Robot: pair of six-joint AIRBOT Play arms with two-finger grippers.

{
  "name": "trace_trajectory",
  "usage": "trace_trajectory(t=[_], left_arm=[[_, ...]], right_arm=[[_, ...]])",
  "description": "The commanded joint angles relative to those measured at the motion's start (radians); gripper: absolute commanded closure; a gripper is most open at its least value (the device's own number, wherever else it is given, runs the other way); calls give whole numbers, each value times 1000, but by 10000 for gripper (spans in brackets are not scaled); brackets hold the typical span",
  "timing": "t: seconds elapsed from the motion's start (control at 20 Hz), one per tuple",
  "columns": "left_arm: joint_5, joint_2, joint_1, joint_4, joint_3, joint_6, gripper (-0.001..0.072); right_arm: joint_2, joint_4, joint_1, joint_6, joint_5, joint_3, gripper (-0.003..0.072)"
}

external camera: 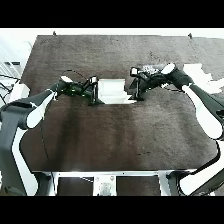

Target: Fold the box and place the chain.

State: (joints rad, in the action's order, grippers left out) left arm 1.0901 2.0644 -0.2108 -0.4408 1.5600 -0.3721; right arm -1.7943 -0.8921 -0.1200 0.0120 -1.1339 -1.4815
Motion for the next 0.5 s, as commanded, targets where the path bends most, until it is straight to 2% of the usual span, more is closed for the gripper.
trace_trajectory(t=[0.0, 0.2, 0.25, 0.3, 0.4, 0.45], left_arm=[[0, 0, 0, 0, 0, 0, 431], [1, 0, 0, 0, 0, 0, 431], [1, 0, 0, 0, 0, 0, 431], [1, 0, 0, 0, 0, 0, 431], [1, 0, 0, 0, 0, 0, 431], [1, 0, 0, 0, 0, 0, 431]], right_arm=[[-23, -10, -30, -24, 43, 7, -34], [-41, -10, -38, -24, 83, 7, -34], [-43, -10, -39, -24, 83, 7, -15], [-44, -10, -41, -24, 83, 7, 58], [-46, -9, -55, -24, 82, 7, 381], [-48, -6, -66, -26, 84, 7, 415]])
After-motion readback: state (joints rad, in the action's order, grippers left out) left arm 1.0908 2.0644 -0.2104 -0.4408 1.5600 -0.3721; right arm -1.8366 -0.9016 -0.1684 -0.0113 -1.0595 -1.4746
